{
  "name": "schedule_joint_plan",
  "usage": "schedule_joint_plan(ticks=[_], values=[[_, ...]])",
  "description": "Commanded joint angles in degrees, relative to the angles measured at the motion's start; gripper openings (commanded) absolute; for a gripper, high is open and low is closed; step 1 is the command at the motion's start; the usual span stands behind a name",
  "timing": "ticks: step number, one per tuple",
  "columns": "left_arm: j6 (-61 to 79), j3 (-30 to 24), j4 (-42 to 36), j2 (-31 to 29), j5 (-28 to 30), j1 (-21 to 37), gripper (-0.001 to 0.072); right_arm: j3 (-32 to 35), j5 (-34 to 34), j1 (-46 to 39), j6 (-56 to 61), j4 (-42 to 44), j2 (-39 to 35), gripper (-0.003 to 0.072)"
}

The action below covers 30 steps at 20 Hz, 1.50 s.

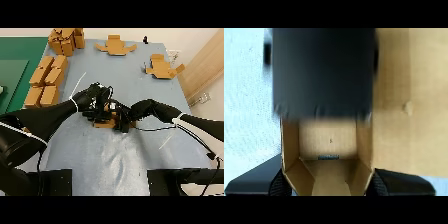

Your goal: Fold the box.

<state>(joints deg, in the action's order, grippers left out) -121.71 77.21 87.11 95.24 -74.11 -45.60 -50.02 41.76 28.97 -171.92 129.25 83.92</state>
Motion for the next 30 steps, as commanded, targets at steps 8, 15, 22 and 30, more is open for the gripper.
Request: schedule_joint_plan(ticks=[8,15,22,30], values=[[1.25,0.02,-2.19,-1.38,1.97,-0.07,0.0542,-0.02,0.85,0.02,0.02,0.02,0.00,0.0344],[6.01,-0.42,2.73,-6.99,2.27,0.35,0.0545,-0.02,1.53,0.02,0.02,0.00,0.00,0.0335],[26.32,-10.88,0.74,-20.15,3.72,7.23,0.0680,-0.02,2.27,0.02,0.04,-0.02,0.00,0.0335],[103.95,-26.14,-41.38,-27.65,-2.38,35.43,0.0678,-0.02,2.38,0.00,1.03,0.00,-0.02,0.0335]])
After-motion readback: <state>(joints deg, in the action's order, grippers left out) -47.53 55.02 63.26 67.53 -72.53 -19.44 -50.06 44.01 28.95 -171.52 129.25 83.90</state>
